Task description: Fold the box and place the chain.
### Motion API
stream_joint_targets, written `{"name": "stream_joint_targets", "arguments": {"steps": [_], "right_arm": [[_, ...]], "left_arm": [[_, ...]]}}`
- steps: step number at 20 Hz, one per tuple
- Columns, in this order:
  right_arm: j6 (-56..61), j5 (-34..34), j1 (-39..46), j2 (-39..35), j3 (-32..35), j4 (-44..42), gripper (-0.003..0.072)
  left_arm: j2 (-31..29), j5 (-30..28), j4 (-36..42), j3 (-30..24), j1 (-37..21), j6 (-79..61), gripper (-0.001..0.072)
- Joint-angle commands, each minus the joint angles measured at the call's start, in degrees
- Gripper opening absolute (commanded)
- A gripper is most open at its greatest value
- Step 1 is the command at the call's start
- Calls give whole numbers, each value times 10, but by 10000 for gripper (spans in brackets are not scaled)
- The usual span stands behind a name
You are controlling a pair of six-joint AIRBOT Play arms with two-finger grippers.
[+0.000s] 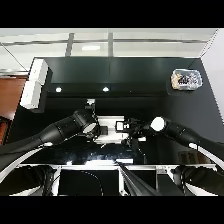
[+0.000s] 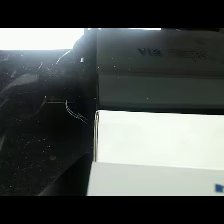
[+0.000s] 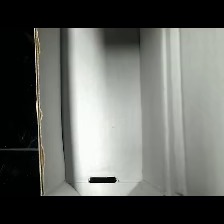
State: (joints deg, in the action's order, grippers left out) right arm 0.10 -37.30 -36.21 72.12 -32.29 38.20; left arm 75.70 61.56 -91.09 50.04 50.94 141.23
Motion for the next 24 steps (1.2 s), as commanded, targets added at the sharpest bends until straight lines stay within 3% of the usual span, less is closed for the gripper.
{"name": "stream_joint_targets", "arguments": {"steps": [1, 2, 3, 4, 6, 9, 12, 14, 17, 18, 19, 22, 24], "right_arm": [[1, 0, 0, 0, -1, 0, 408], [1, 0, 0, 0, -1, 0, 408], [1, 0, 0, 0, -1, 0, 408], [1, 0, 0, 0, -1, 0, 408], [1, 0, 0, 0, -1, 0, 408], [1, 0, 0, 0, -1, 0, 408], [1, 0, 0, 0, -1, 0, 408], [1, 0, 0, 0, -1, 0, 408], [1, 0, 0, 0, -1, 0, 408], [1, 0, 0, 0, -1, 0, 408], [1, 0, 0, 0, -1, 0, 408], [1, 0, 0, 0, -1, 0, 408], [1, 0, 0, 0, -1, 0, 408]], "left_arm": [[0, 1, 1, 1, 0, 0, 33], [0, 1, 1, 1, 0, 0, 172], [0, 3, 1, 1, 0, 0, 388], [0, 7, 1, 1, 0, 0, 434], [0, 16, 3, 0, 0, 17, 434], [0, 17, 2, 0, 0, 21, 386], [7, 17, 3, 0, 0, 21, 385], [9, 15, 3, 0, 0, 21, 288], [9, 7, 7, 0, 0, 21, 272], [9, 1, 15, 0, 0, 21, 244], [9, -3, 18, 0, 0, 17, 150], [9, -11, 19, 0, 0, 17, 28], [9, -11, 18, 0, 0, 17, 27]]}}
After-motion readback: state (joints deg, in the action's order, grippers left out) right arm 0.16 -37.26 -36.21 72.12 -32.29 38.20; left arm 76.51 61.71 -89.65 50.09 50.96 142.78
